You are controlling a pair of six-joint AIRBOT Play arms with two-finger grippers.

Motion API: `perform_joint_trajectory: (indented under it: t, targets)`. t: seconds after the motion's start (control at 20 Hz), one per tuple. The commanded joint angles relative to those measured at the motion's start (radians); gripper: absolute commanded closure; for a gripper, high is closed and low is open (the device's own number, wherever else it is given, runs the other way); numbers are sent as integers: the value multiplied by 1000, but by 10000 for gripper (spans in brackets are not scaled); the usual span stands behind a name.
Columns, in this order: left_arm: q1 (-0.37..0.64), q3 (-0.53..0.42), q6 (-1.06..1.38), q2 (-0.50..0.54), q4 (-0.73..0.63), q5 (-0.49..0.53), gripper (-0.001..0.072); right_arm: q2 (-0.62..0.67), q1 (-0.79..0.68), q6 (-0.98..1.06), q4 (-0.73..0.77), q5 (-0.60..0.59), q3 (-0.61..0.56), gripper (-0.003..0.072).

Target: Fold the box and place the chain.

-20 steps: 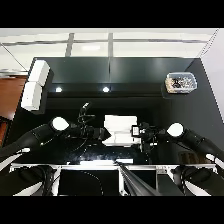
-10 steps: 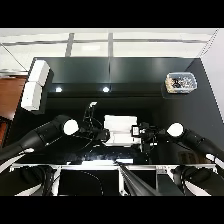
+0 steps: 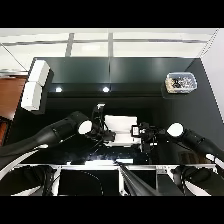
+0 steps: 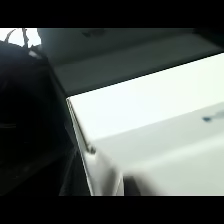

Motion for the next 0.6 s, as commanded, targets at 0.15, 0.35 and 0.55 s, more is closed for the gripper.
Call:
perform_joint_trajectory:
  t: [0.15, 0.35, 0.55]
  targets:
    - [-34, 60, -156, -71, 97, -53, 382, 0, 0, 0, 0, 0, 0, 378]
    - [-37, 75, -198, -93, 98, -91, 383, 0, 0, 0, 0, 0, 0, 378]
    - [-37, 125, -197, -125, 100, -124, 449, 0, 0, 0, 0, 0, 0, 378]
